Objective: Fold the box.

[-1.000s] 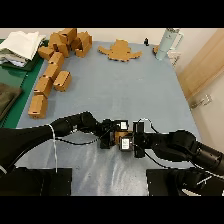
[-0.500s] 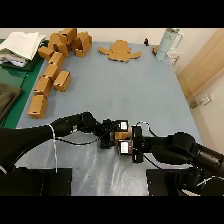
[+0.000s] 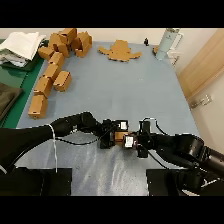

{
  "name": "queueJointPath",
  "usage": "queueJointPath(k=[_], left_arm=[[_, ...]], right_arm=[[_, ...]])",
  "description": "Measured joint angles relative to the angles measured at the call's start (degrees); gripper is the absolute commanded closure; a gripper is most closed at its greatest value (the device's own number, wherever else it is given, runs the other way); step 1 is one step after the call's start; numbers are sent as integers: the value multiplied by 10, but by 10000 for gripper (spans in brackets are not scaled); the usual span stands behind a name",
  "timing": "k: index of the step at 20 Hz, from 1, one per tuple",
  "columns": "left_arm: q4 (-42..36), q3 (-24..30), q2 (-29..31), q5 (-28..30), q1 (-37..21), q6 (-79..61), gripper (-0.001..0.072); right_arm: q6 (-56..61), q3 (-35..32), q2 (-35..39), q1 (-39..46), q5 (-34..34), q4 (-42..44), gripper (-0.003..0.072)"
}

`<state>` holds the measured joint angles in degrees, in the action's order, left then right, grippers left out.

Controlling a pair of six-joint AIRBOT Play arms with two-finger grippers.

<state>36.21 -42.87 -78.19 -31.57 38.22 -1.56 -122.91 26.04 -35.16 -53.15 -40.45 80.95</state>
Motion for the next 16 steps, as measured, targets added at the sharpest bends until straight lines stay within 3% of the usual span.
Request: queueJointPath(k=[16], left_arm=[[0,0,0,0,0,0,197]], right_arm=[[24,-10,-49,0,-7,40,678]])
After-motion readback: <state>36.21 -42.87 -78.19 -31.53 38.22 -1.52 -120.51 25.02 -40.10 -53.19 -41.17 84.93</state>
